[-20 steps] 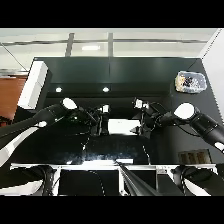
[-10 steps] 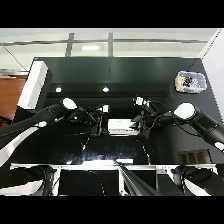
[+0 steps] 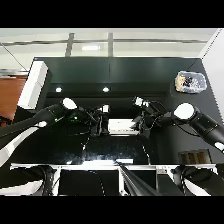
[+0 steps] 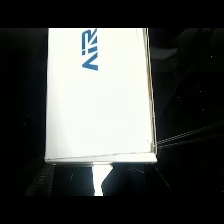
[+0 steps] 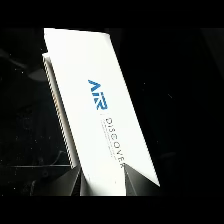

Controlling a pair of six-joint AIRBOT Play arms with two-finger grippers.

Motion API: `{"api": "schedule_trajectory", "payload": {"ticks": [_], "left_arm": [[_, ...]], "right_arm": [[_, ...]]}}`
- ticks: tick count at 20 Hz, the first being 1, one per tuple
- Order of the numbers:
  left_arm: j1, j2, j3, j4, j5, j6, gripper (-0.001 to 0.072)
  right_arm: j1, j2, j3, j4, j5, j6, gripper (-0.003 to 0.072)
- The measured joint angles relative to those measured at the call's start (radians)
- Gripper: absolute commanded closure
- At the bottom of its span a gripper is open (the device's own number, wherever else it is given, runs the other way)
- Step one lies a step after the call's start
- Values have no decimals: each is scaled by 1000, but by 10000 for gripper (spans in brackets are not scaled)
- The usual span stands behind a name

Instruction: Fold the box and place the chain.

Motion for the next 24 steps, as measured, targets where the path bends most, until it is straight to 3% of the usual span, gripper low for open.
{"api": "schedule_trajectory", "payload": {"ticks": [3, 24], "left_arm": [[0, 0, 0, 0, 0, 0, 306], [0, 0, 0, 1, -1, 3, 306]], "right_arm": [[0, -2, 0, -3, 0, 3, 358], [0, 15, 0, -6, 26, 112, 360]]}}
